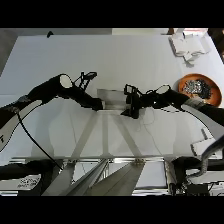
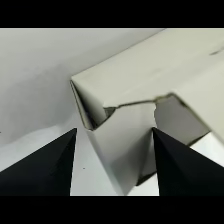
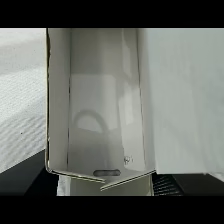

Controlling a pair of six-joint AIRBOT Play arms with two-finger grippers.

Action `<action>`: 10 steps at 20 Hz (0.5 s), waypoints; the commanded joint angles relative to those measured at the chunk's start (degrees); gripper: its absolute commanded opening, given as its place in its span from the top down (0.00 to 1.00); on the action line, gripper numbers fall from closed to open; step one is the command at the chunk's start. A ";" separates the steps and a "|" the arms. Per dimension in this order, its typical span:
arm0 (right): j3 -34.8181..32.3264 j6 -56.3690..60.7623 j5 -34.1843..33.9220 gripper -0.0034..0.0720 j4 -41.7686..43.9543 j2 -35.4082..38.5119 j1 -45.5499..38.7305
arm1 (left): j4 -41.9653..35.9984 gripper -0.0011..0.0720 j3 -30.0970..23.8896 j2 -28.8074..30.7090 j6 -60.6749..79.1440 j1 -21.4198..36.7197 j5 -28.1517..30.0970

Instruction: Fold the box and place the chain.

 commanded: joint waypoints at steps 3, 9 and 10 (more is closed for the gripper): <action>0.00 0.11 -0.09 0.33 0.22 -0.02 0.00 | -2.36 0.46 0.59 0.04 -0.72 -1.11 -1.60; 0.00 0.09 -0.09 0.33 0.22 -0.02 0.00 | 2.19 0.56 0.61 0.02 -4.20 -2.54 -1.07; 0.00 0.11 -0.09 0.33 0.22 -0.02 0.00 | 4.31 0.61 0.61 0.02 -6.12 -2.67 -0.90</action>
